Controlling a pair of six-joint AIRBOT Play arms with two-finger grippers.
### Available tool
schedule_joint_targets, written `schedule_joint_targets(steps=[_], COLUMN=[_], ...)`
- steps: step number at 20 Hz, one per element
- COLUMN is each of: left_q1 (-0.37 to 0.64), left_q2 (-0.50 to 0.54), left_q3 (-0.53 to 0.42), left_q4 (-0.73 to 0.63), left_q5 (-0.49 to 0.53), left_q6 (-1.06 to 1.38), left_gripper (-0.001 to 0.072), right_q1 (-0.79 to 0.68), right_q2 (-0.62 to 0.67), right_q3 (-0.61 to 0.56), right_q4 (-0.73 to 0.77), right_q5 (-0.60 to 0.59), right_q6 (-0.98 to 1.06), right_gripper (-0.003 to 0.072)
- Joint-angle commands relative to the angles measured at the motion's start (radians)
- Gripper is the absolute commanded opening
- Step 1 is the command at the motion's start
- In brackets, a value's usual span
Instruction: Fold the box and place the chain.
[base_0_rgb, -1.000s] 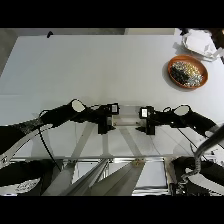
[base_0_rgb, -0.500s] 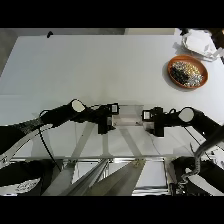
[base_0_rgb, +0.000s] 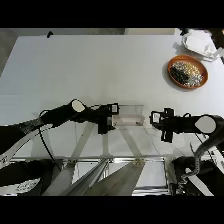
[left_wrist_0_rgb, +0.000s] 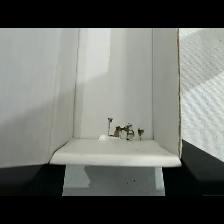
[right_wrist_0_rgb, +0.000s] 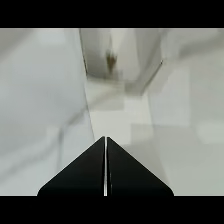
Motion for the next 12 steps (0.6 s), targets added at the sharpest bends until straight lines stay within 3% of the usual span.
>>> schedule_joint_targets(steps=[1,4,7,12], left_q1=[0.000,0.000,0.000,0.000], left_q2=[0.000,0.000,0.000,0.000], left_q3=[-0.001,-0.001,-0.001,-0.001], left_q4=[0.000,0.001,0.000,0.000], left_q5=[0.000,-0.003,-0.005,-0.007], left_q6=[0.000,0.000,0.000,0.000], left_gripper=[0.0345,0.0345,0.0345,0.0345], right_q1=[0.000,0.001,0.001,0.002], right_q2=[0.029,-0.018,-0.153,-0.414], right_q3=[0.001,0.001,0.001,0.001], right_q4=[0.346,0.444,0.471,0.599], right_q5=[-0.071,-0.231,-0.383,-0.467], right_q6=[-0.045,-0.044,-0.043,-0.043], right_gripper=[0.0012,0.0012,0.0012,0.0011])
